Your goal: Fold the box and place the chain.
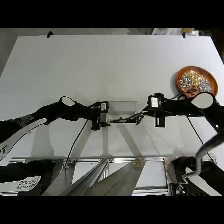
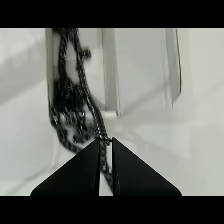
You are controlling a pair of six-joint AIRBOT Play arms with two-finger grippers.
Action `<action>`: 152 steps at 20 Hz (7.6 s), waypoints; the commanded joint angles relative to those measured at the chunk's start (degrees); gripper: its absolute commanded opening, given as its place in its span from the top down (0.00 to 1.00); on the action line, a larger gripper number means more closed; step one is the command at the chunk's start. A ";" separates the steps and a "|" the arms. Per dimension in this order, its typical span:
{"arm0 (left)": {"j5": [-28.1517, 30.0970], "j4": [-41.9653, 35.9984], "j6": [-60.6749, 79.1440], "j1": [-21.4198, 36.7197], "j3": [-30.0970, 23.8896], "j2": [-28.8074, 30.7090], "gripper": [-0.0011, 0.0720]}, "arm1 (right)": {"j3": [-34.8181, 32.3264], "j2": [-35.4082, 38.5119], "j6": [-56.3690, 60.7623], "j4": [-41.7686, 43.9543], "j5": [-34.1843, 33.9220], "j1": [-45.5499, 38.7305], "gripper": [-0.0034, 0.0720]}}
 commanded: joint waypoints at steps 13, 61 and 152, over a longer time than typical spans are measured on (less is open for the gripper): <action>0.00 0.04 0.02 0.00 0.00 0.04 0.97 | 0.15 0.07 0.28 14.95 -16.13 20.87 0.93; 0.00 0.04 0.02 0.00 0.00 0.04 0.97 | -4.63 -13.57 -11.21 9.51 -0.76 -2.23 0.75; 0.00 0.04 0.02 0.00 0.00 0.04 0.97 | 11.04 -8.63 11.21 -6.49 6.95 1.42 0.75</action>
